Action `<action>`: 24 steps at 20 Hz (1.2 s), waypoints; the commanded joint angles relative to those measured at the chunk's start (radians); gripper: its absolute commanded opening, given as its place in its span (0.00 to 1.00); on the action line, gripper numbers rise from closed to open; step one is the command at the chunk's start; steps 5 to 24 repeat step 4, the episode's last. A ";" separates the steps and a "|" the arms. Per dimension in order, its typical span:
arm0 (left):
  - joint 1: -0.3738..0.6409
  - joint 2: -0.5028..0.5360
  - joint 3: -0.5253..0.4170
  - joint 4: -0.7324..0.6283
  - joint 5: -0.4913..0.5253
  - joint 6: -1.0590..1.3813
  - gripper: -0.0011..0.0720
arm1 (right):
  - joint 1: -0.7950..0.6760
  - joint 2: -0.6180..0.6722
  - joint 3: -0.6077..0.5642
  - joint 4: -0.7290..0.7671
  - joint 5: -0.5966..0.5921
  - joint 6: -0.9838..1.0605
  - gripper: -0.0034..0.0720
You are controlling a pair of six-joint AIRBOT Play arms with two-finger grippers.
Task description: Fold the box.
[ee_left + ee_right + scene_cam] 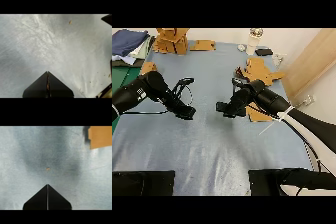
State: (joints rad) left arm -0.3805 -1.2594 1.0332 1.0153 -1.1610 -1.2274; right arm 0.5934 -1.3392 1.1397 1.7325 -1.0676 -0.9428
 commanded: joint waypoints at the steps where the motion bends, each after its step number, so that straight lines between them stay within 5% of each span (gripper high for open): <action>1: -0.018 0.005 -0.012 -0.006 0.018 0.000 0.03 | 0.001 -0.008 0.005 0.007 -0.007 0.000 0.05; 24: -0.018 0.005 -0.012 -0.006 0.018 0.000 0.03 | 0.001 -0.008 0.005 0.008 -0.007 0.000 0.05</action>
